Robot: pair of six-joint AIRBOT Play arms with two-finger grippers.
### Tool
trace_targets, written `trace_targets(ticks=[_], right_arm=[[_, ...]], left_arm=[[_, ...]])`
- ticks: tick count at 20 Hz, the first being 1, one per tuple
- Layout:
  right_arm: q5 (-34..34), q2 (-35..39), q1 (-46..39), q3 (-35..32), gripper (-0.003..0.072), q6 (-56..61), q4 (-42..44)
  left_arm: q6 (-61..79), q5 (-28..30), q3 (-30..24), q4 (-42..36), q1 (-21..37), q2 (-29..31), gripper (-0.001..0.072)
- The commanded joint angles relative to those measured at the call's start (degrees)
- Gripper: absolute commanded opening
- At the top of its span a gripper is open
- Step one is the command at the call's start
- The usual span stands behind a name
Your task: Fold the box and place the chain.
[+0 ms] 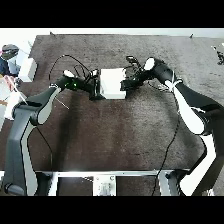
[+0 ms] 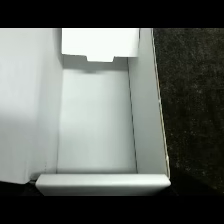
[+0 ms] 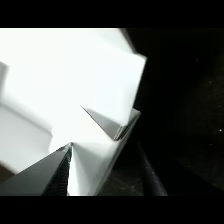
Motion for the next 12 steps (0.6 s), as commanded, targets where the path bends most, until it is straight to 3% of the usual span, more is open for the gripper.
trace_targets(ticks=[1,7,9,10,12], right_arm=[[1.86,-1.99,2.73,2.82,0.0480,7.30,-9.16],[3.15,-2.69,6.36,5.51,0.0477,17.97,-20.94],[3.19,-3.08,6.36,5.49,0.0455,22.53,-23.41],[2.82,-3.06,6.40,5.49,0.0402,23.58,-23.34],[2.19,-3.10,6.71,5.49,0.0396,25.81,-23.32]], left_arm=[[0.00,-0.02,-0.02,0.02,0.07,-0.02,0.0467],[0.00,-0.02,-0.02,0.02,0.07,-0.02,0.0467],[0.00,-0.02,-0.02,0.02,0.07,-0.02,0.0467],[0.00,-0.02,-0.02,0.02,0.07,-0.02,0.0467],[0.00,0.00,-0.02,0.02,0.07,-0.02,0.0467]])
